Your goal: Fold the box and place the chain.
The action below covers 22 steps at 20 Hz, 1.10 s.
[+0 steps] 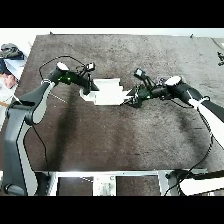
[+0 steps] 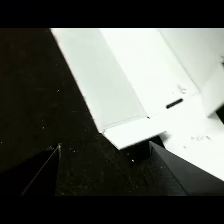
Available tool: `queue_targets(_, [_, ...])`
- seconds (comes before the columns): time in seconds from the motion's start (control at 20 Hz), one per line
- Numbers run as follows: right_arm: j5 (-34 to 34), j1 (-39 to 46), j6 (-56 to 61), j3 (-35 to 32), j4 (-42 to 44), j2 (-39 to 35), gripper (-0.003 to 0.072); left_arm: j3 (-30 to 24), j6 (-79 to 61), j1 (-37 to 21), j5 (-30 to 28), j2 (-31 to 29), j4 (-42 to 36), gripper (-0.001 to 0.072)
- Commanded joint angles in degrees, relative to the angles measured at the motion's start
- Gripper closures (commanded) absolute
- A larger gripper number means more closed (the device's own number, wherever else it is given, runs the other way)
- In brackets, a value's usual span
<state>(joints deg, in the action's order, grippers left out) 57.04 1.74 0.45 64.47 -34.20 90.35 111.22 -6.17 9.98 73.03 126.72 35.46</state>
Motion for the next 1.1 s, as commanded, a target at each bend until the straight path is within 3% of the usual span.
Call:
queue_targets(0.0, [-3.8, -3.8, -3.0, 0.0, -4.9, 0.0, 0.0085, -0.5, -1.4, 0.0, -0.4, 0.0, 0.1, 0.0698])
queue_targets(0.4, [-10.6, -8.6, -10.2, 0.0, -5.1, 2.7, 0.0082, -0.5, -1.4, -0.1, -0.1, 0.0, 0.1, 0.0696])
queue_targets(0.85, [-26.3, -11.6, -12.9, 0.0, -5.9, 4.4, 0.0083, -0.5, -1.4, -0.1, -0.2, 0.0, 0.1, 0.0696])
queue_targets(1.05, [-28.0, -10.9, -13.1, 0.0, -6.8, 3.7, 0.0083, -0.5, -1.4, -0.1, -0.2, 0.0, 0.1, 0.0696])
